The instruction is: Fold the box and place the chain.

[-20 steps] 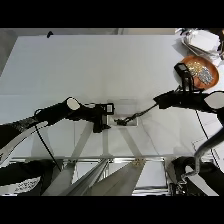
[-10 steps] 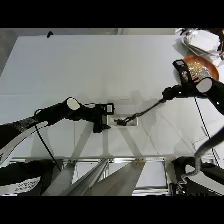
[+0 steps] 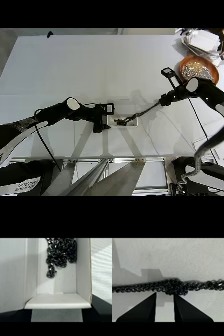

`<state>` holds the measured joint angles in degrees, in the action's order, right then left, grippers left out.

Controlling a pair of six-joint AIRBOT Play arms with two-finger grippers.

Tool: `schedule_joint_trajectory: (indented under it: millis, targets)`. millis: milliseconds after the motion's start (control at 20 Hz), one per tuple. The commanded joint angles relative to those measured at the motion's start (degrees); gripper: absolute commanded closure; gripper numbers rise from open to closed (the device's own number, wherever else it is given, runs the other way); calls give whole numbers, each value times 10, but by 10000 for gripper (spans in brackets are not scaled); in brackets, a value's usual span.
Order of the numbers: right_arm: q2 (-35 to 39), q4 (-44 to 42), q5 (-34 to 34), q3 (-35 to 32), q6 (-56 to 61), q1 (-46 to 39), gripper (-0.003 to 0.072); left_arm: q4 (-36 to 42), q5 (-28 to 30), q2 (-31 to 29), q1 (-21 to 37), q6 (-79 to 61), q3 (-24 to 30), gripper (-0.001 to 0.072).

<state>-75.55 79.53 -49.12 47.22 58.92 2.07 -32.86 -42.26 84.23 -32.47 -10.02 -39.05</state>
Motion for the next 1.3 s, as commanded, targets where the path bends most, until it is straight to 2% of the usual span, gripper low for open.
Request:
schedule_joint_trajectory:
  millis: [0,100,150,200,350,400,450,650,900,1250]
  targets:
    - [-4,17,-4,1,2,4,470,0,0,0,0,0,0,434]
    - [-4,17,7,1,2,4,474,0,0,0,0,0,0,434]
    - [-5,17,8,1,2,4,518,0,0,0,0,0,0,434]
    - [-8,17,7,1,2,4,530,0,0,0,0,0,0,434]
    - [-34,16,8,1,2,5,531,0,0,0,0,0,0,434]
    - [-42,16,9,1,2,6,562,0,0,0,0,0,0,434]
    - [-43,16,12,1,2,7,670,0,0,0,0,0,0,434]
    - [-27,17,13,1,2,9,670,0,0,0,0,0,0,434]
    - [64,16,-9,1,2,9,670,0,0,0,0,0,0,434]
    - [284,-7,-51,1,26,8,672,0,0,0,0,0,0,434]
